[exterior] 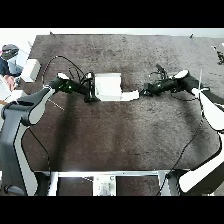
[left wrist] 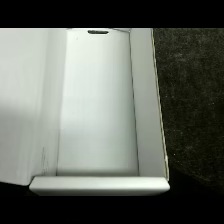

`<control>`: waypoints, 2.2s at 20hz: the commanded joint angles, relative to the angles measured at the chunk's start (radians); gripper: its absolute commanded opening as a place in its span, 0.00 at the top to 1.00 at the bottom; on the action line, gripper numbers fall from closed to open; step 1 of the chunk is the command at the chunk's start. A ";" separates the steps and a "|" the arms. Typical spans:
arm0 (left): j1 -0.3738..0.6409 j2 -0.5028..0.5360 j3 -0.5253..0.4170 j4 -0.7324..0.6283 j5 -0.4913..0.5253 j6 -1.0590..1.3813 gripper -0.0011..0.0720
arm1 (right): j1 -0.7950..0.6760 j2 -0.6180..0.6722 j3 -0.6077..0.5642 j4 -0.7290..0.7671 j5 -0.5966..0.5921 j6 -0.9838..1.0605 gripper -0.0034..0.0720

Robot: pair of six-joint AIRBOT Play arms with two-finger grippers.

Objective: Fold the box and place the chain.

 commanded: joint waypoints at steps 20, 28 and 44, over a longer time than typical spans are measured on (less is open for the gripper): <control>0.001 0.000 0.000 0.000 0.000 0.000 0.41 | 0.176 -0.074 0.202 0.083 0.156 0.105 0.41; 0.001 0.000 0.000 0.000 0.000 0.000 0.41 | 0.298 -0.074 0.306 -0.152 0.108 0.302 0.41; 0.001 0.000 0.000 0.000 0.000 0.000 0.41 | 0.504 -0.090 0.410 -0.739 0.090 0.703 0.52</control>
